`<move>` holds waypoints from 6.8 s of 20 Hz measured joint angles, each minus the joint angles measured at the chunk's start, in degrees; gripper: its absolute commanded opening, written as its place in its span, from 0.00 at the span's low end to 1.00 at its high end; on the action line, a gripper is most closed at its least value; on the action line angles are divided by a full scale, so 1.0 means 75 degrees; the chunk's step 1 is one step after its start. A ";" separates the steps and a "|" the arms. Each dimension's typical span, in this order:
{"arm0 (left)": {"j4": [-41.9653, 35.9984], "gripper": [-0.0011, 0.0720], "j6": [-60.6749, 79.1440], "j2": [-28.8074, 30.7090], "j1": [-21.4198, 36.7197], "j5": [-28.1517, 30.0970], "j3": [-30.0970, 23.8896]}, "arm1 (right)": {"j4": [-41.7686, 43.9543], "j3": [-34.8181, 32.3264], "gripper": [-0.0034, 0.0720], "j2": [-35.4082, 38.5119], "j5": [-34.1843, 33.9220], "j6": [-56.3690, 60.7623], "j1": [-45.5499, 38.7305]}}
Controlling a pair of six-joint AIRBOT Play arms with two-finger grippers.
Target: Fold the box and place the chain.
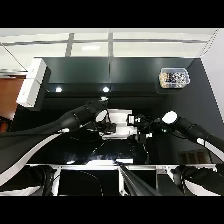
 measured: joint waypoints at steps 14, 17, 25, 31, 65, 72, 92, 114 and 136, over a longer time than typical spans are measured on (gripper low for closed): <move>0.0070 0.05 -0.0166 -0.0020 0.0105 0.0070 0.0029 | 0.0000 0.0000 0.68 0.0000 0.0006 0.0023 0.0000; 0.0055 0.51 -0.0154 -0.0023 0.0105 0.0087 0.0029 | -0.0003 0.0000 0.68 0.0000 0.0003 0.0000 0.0000; 0.0064 0.05 -0.0364 -0.0023 0.0216 0.0006 0.0117 | -0.0003 0.0000 0.68 0.0000 0.0003 0.0003 0.0000; 0.0032 0.05 -0.0125 -0.0023 0.0239 0.0149 0.0125 | -0.0012 0.0006 0.88 0.0012 0.0023 0.0082 0.0000; 0.0079 0.05 0.0003 -0.0023 0.0254 0.0184 0.0137 | 0.0291 0.0073 0.35 0.0321 0.0067 0.1454 0.0175; 0.0064 0.05 -0.0020 -0.0023 0.0254 0.0204 0.0137 | 0.0364 0.0073 0.23 0.0172 -0.0358 0.1448 0.0385; 0.0032 0.05 0.0003 -0.0023 0.0251 0.0233 0.0143 | -0.2527 -0.0318 0.07 0.1798 0.1428 1.1074 -0.4453; 0.0032 0.05 0.0000 -0.0023 0.0251 0.0219 0.0143 | 0.0938 0.0804 0.84 -0.0562 0.3063 0.9620 -0.1848; 0.0035 0.05 -0.0003 -0.0023 0.0251 0.0111 0.0143 | -0.7006 0.2943 0.44 -0.0775 0.2046 1.9750 0.2521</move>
